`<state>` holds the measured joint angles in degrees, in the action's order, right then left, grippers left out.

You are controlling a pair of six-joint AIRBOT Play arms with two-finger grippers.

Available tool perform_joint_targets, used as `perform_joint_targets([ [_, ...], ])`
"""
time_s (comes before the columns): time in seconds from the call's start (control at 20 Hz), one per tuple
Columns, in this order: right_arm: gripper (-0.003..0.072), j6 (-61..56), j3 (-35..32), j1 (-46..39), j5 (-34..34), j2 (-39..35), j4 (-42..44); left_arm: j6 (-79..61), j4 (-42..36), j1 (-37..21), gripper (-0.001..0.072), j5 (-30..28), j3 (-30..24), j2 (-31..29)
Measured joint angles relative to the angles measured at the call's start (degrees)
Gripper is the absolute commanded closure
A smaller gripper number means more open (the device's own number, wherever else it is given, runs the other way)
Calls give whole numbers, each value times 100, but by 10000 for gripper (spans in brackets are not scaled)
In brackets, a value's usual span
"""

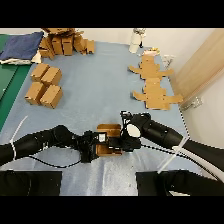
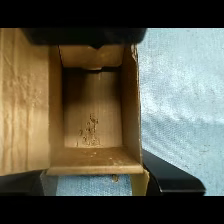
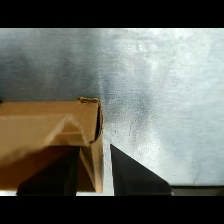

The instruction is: Fold the box.

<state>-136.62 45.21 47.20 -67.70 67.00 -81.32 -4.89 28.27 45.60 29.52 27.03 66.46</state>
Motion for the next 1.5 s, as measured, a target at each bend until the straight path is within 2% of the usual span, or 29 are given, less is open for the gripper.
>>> perform_joint_targets([
  [0.1,419,-114,46,20,-59,140,-70,0,0,0,200,0,0,0],
  [0.15,556,-157,57,28,-92,190,-116,0,0,0,200,0,0,0],
  [0.2,626,-199,72,31,-92,229,-149,0,0,0,200,0,0,0],
  [0.25,673,-208,76,35,-116,258,-197,-2,2,0,200,-2,0,0],
  [0.3,681,-221,83,44,-109,278,-225,-11,7,0,200,-15,0,0],
  [0.5,676,-247,92,44,9,319,-256,-7,4,0,199,-15,0,0],
  [0.6,393,-258,83,46,201,343,-319,7,-2,0,200,-7,0,0],
  [0.7,360,-245,92,39,227,332,-317,15,-2,0,200,-17,0,0],
  [0.75,292,-240,92,44,236,339,-284,11,-2,0,200,-17,0,0],
  [0.8,281,-219,103,44,225,334,-254,4,-2,0,200,-13,0,0],
  [1.35,299,-192,518,42,-328,55,-409,0,2,0,200,-2,0,0],
  [1.45,447,-256,546,42,-509,-151,-560,-2,2,0,200,-2,0,0],
  [1.5,469,-295,555,39,-612,-275,-664,-2,2,0,200,0,0,0],
])
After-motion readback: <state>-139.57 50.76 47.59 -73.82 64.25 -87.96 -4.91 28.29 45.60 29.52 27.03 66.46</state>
